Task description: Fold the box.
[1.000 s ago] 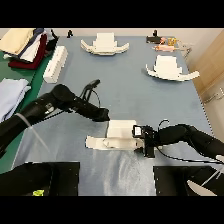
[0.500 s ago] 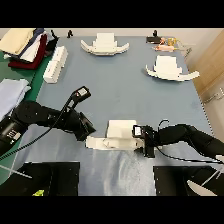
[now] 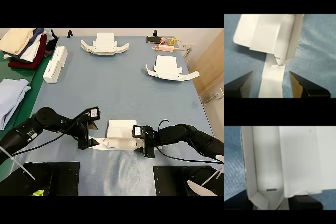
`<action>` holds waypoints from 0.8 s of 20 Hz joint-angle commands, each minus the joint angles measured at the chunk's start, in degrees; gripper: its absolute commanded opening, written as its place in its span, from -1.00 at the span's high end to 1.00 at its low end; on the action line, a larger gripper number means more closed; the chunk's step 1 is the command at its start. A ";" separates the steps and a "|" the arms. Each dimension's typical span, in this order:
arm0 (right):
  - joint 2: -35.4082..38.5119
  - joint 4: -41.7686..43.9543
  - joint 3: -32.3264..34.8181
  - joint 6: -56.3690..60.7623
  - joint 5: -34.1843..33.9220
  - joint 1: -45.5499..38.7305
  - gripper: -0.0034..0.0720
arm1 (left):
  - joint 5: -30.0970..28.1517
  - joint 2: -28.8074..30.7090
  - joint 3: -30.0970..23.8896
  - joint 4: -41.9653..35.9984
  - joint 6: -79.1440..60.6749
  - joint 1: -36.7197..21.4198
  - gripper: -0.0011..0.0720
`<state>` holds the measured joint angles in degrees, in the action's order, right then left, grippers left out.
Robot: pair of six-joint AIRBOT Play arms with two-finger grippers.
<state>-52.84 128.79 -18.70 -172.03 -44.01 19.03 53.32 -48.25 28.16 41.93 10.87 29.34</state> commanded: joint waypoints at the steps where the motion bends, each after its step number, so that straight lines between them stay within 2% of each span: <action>1: 0.04 0.02 -0.04 0.02 0.00 0.00 -0.45 | -1.38 -6.08 -0.74 -3.80 -10.51 3.15 -0.92; 4: 0.04 0.00 -0.04 0.02 0.00 0.00 -0.45 | -3.78 -9.55 -0.74 -5.05 -10.73 5.57 -0.92; 7: 0.04 0.02 -0.04 0.02 0.00 0.00 -0.45 | -6.86 -11.76 -0.72 -8.04 -14.05 6.97 -0.20; 9: 0.04 0.00 -0.04 0.02 0.00 0.00 -0.45 | -7.02 -12.48 -0.72 -9.18 -14.19 8.35 0.37; 13: 0.04 0.02 -0.04 0.02 -0.02 0.00 -0.45 | -11.21 -12.83 -0.74 -10.32 -14.27 10.62 0.39; 15: 0.04 0.02 -0.04 0.02 0.00 0.00 -0.44 | -13.40 -12.83 -0.70 -11.85 -14.75 11.45 0.68; 16: 0.04 0.02 -0.04 0.02 -0.02 0.00 -0.45 | -13.64 -12.83 -0.68 -12.59 -14.75 11.80 0.68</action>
<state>-52.84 128.70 -18.72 -172.11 -44.07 19.05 43.33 -60.88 27.40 31.31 -3.44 40.01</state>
